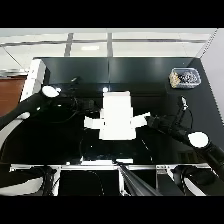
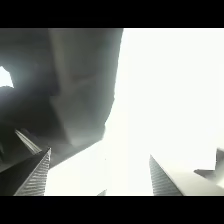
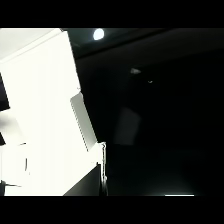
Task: Fold the box and place the chain.
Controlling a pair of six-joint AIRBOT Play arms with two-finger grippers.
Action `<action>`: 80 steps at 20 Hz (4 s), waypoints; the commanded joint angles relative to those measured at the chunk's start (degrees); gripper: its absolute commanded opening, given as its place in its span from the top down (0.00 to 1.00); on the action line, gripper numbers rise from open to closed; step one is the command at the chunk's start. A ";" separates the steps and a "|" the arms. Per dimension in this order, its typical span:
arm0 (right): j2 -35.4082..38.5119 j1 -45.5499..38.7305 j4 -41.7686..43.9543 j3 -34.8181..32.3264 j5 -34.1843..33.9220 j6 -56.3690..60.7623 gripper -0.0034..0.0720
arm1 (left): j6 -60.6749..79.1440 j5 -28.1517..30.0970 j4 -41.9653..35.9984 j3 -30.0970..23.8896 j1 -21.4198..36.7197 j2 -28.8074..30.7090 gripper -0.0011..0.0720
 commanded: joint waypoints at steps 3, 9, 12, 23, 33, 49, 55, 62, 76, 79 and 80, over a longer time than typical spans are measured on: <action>0.15 1.53 0.63 -0.57 -1.68 0.37 0.93 | 8.48 -9.62 -12.96 4.72 -0.17 -11.80 0.02; 0.15 1.53 0.61 -0.57 -0.66 0.37 0.93 | 14.43 -11.98 -12.68 9.94 0.52 -14.05 0.02; 0.15 1.53 0.61 -0.57 -0.48 0.37 0.93 | 19.06 -16.39 -9.33 13.88 -0.63 -14.82 0.02; 0.15 1.53 0.59 -0.57 1.27 0.35 0.93 | 26.21 -36.13 -6.88 28.46 -1.95 -27.87 0.63; 0.20 -5.31 -28.79 12.90 19.30 0.07 0.02 | 26.73 -33.81 -4.96 26.32 -1.46 -20.41 0.96; -2.91 -5.18 -37.94 18.14 25.86 -24.90 0.02 | 77.18 3.34 -11.89 -8.22 -4.61 3.56 0.96; -3.98 -1.01 -35.39 14.32 22.05 -32.41 0.02 | 78.55 3.32 -11.61 -7.30 -5.70 0.94 0.96; -8.35 5.86 -27.17 14.29 22.43 -45.88 0.02 | 77.55 3.15 -6.86 -3.85 -8.96 -1.64 0.96; -19.61 12.24 -24.61 14.03 22.62 -62.31 0.02 | 77.37 3.13 -6.47 -3.74 -9.01 -1.68 0.95; -20.39 12.24 -21.86 14.03 21.75 -64.89 0.02 | 77.37 3.13 -6.47 -3.74 -9.01 -1.68 0.96; -20.61 12.24 -21.88 14.01 21.00 -64.89 0.02 | 77.37 3.13 -6.47 -3.74 -9.01 -1.68 0.96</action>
